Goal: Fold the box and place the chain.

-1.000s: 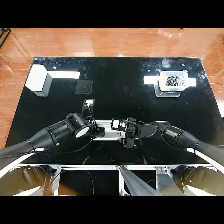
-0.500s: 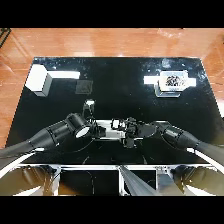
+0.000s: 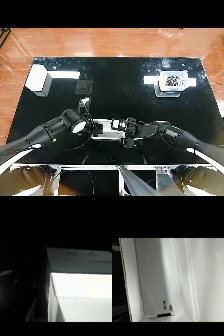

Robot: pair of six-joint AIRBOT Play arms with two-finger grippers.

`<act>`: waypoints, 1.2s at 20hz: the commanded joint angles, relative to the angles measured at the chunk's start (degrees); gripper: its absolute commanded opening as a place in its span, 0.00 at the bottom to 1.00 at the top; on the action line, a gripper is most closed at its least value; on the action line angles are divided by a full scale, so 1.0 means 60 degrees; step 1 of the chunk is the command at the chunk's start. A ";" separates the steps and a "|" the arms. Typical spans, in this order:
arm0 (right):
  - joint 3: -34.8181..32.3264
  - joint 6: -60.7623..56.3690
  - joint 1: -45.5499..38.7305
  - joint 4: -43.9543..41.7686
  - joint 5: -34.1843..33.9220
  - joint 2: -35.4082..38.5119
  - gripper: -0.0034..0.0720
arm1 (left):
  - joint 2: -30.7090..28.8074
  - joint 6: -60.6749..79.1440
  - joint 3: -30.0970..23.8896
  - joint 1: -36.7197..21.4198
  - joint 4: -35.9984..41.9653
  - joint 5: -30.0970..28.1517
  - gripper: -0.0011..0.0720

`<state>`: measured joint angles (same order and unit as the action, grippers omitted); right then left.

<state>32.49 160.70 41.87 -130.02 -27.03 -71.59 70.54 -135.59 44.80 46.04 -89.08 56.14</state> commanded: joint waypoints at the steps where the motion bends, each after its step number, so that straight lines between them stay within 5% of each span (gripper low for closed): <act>1: -0.0004 0.0000 0.0007 0.0000 0.0007 0.0000 0.29 | 0.0124 0.0022 0.0011 -0.0073 0.0000 -0.0106 0.66; 16: -0.0004 0.0000 0.0007 0.0000 0.0004 0.0000 0.29 | 0.0798 0.0419 0.0266 -0.0073 0.0353 -0.0149 0.43; 24: -0.0004 0.0000 0.0007 0.0000 0.0004 0.0000 0.29 | 0.0801 0.0423 0.0266 -0.0073 0.0328 -0.0135 0.42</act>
